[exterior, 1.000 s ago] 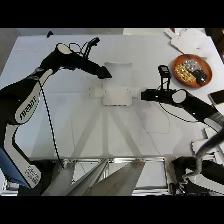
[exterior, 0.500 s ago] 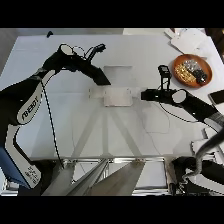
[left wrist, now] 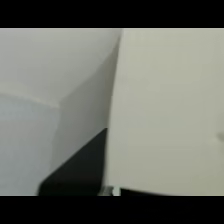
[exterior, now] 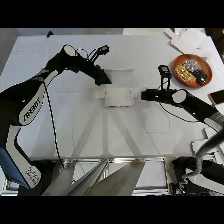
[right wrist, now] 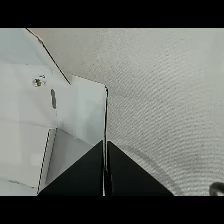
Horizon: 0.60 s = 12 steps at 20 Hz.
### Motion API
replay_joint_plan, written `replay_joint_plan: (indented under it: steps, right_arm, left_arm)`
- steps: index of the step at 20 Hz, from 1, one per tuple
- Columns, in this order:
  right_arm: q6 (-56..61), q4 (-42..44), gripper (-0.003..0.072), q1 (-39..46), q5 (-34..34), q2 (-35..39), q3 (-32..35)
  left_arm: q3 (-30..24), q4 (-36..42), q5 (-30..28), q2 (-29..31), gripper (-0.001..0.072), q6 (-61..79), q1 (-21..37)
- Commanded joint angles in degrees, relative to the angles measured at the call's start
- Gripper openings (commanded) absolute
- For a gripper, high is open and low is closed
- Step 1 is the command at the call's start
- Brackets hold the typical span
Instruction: Fold the box and place the chain.
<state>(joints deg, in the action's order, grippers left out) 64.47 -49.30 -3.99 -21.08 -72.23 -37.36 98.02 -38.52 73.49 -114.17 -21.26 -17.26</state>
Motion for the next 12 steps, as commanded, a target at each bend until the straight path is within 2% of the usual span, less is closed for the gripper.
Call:
replay_joint_plan:
  steps: [1,12]
  right_arm:
    - [0.0,0.0,0.0013,0.0,-0.1,0.0,0.0]
    - [0.0,0.0,0.0013,0.0,-0.1,0.0,0.0]
  left_arm:
    - [0.0,-0.1,-0.5,0.0,0.0013,3.2,-0.2]
    - [0.0,-0.1,-0.6,0.1,0.0012,3.5,-0.2]
